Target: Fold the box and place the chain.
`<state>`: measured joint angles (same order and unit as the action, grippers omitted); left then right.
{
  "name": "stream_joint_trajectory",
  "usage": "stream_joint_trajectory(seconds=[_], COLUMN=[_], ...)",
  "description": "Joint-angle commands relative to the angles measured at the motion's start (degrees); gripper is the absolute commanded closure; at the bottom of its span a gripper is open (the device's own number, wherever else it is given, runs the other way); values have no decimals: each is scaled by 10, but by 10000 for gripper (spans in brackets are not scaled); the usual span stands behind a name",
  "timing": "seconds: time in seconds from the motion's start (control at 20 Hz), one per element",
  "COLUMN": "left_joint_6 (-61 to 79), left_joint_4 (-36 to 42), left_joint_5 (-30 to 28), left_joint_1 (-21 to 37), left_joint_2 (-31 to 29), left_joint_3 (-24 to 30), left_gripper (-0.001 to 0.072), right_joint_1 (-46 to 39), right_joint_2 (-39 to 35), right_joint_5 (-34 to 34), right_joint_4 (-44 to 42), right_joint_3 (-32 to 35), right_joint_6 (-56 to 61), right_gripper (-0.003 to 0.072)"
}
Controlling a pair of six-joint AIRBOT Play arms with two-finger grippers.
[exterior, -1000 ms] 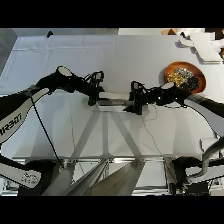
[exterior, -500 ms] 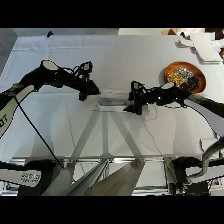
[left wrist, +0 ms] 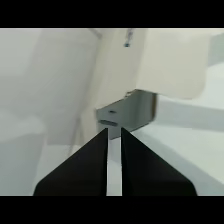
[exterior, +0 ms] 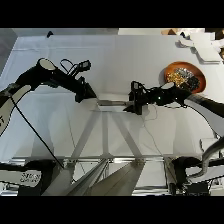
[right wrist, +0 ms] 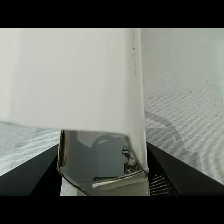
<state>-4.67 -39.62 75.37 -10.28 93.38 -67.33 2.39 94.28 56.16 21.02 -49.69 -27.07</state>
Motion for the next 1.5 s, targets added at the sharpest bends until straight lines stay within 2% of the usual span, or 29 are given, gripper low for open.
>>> stream_joint_trajectory(seconds=[0.0, 0.1, 0.15, 0.2, 0.4, 0.5, 0.7, 0.8, 0.95, 1.15, 1.45], left_joint_6=[-14, -14, -14, -14, 39, 49, 46, 42, 37, -14, -48], left_joint_4=[-14, -14, -14, -14, 38, 83, 205, 229, 234, 230, 172], left_joint_5=[70, 78, 79, 86, 64, 19, -110, -169, -200, -200, -200], left_joint_1=[-8, -10, -12, -14, -27, -31, -28, -29, -30, -30, -30], left_joint_2=[-1, -3, -4, -4, -3, -3, -2, 4, 26, 57, 59], left_joint_3=[0, 0, 0, 1, 16, 18, 18, 19, 20, 21, 25], left_gripper=[620, 623, 686, 701, 701, 702, 703, 703, 704, 704, 704], right_joint_1=[0, 0, 0, 0, 0, 0, 0, 0, 0, 0, 0], right_joint_2=[-1, 0, 0, 0, -1, 0, 0, 0, 0, 0, 0], right_joint_5=[0, 0, 0, 0, 0, 0, 0, 0, 0, 0, 0], right_joint_4=[0, 0, 0, 0, 0, 0, 0, 0, 0, 0, 0], right_joint_3=[0, 0, 0, 0, 0, 0, 0, 0, 0, 0, 0], right_joint_6=[0, 0, 0, 0, 0, 0, 0, 0, 0, 0, 0], right_gripper=[225, 225, 225, 225, 225, 225, 225, 225, 225, 225, 225])
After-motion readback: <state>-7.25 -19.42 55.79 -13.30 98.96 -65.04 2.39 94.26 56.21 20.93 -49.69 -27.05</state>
